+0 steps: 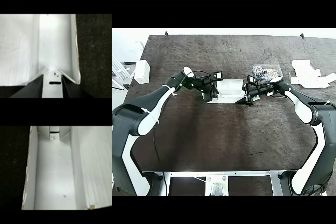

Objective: Fold the box and place the chain.

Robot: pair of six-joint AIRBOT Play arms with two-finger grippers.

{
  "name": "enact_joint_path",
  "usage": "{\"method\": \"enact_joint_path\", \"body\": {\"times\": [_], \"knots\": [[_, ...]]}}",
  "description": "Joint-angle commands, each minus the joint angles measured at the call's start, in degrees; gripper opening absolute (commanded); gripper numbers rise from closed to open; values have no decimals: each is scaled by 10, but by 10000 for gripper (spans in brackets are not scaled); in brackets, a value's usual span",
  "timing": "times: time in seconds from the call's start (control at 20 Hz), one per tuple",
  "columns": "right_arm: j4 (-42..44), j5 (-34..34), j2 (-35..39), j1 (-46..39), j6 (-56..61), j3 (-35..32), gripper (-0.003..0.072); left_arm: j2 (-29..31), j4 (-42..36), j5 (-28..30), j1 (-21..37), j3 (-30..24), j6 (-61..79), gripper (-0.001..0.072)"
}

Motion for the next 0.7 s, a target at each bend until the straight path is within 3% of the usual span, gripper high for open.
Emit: {"method": "enact_joint_path", "body": {"times": [0.0,0.05,0.1,0.5,0.65], "knots": [[0,0,0,0,0,0,498,-2,-46,18,-2,0,23,286],[0,0,0,0,0,0,498,-2,-63,14,-2,0,32,443],[0,0,0,0,0,0,498,-2,-71,14,-2,0,31,659],[0,0,0,0,0,0,498,-2,-67,8,-1,0,15,660],[0,0,0,0,0,0,498,-2,-25,-7,0,0,0,649]]}}
